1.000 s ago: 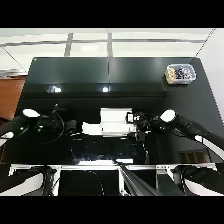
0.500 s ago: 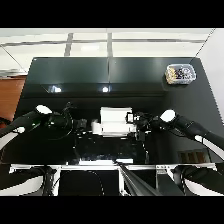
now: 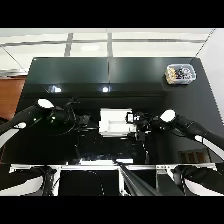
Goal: Fold the box and place the chain.
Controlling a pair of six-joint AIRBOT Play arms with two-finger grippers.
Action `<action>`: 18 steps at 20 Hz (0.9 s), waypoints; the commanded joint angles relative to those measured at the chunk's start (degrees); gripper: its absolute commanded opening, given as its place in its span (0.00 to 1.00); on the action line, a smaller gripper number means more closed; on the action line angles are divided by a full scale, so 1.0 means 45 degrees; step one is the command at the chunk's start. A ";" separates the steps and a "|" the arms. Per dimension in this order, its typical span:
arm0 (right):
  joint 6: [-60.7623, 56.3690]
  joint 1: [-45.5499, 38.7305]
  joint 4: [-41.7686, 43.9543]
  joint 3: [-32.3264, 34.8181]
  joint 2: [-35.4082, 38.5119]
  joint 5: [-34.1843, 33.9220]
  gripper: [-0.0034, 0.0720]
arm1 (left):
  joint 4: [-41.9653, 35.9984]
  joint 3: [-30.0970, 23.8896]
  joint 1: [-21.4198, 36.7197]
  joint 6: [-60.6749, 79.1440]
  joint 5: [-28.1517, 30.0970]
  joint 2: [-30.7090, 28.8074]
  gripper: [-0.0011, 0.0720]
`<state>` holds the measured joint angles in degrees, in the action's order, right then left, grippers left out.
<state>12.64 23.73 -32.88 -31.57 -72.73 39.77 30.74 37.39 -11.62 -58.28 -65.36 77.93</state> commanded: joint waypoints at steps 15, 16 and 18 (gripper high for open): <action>0.0000 -0.0005 0.0000 0.0005 -0.0010 0.0005 0.19 | 0.4498 0.3211 -0.3657 -0.6241 0.0204 0.0000 0.50; -0.0005 -0.0005 0.0000 0.0005 -0.0010 0.0005 0.19 | 0.4745 0.3279 -0.3725 -0.6586 0.0209 0.0000 0.50; 0.0000 -0.0005 0.0000 0.0005 -0.0010 0.0010 0.19 | 0.5105 0.3283 -0.3876 -0.7087 0.0291 0.0005 0.50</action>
